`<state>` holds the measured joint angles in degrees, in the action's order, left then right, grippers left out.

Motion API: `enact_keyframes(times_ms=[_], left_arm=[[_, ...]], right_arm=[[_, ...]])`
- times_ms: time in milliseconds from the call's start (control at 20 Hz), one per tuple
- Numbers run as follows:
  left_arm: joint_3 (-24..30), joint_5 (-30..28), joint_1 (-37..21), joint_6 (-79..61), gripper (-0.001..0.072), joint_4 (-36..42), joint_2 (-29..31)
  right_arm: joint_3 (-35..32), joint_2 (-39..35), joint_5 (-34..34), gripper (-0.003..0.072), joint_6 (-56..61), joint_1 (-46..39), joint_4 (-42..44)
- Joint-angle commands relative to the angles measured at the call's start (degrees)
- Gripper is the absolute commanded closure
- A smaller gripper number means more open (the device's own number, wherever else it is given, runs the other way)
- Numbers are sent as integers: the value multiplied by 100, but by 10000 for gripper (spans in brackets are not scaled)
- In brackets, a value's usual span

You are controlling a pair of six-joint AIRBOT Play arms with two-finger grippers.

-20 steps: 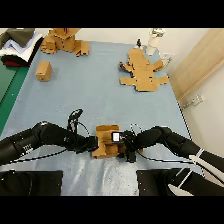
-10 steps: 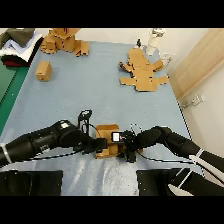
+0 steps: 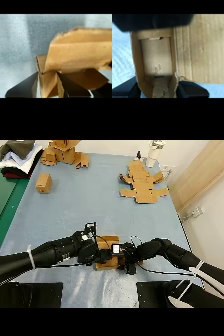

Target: Fold the box.

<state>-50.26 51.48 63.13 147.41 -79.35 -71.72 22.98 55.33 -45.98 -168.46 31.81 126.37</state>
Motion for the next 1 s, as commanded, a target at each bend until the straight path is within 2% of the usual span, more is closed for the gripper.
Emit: enact_keyframes(times_ms=[0, 150, 400, 450, 550, 600, 650, 950], left_arm=[[-175, 125, 59, 118, 340, -59, -354], [-302, 315, 142, 109, 341, -68, -675], [-302, 238, 142, 31, 342, -83, -723], [-302, 160, 151, 87, 374, -83, -728], [-302, 101, 155, 92, 591, -76, -754], [-302, 98, 153, 94, 673, -79, -758], [-302, 101, 153, 116, 693, -76, -756], [-304, 101, 153, 55, 681, 50, -704]], right_arm=[[2, -4, 2, 184, 2, 2, 2], [2, -4, 2, 184, 2, 2, 2], [2, -4, 2, 184, 2, 2, 2], [2, -4, 2, 184, 2, 2, 2], [2, -4, 2, 184, 2, 2, 2], [2, -4, 2, 184, 2, 2, 2], [2, -4, 2, 184, 2, 2, 2], [2, -4, 2, 184, 2, 2, 2]])
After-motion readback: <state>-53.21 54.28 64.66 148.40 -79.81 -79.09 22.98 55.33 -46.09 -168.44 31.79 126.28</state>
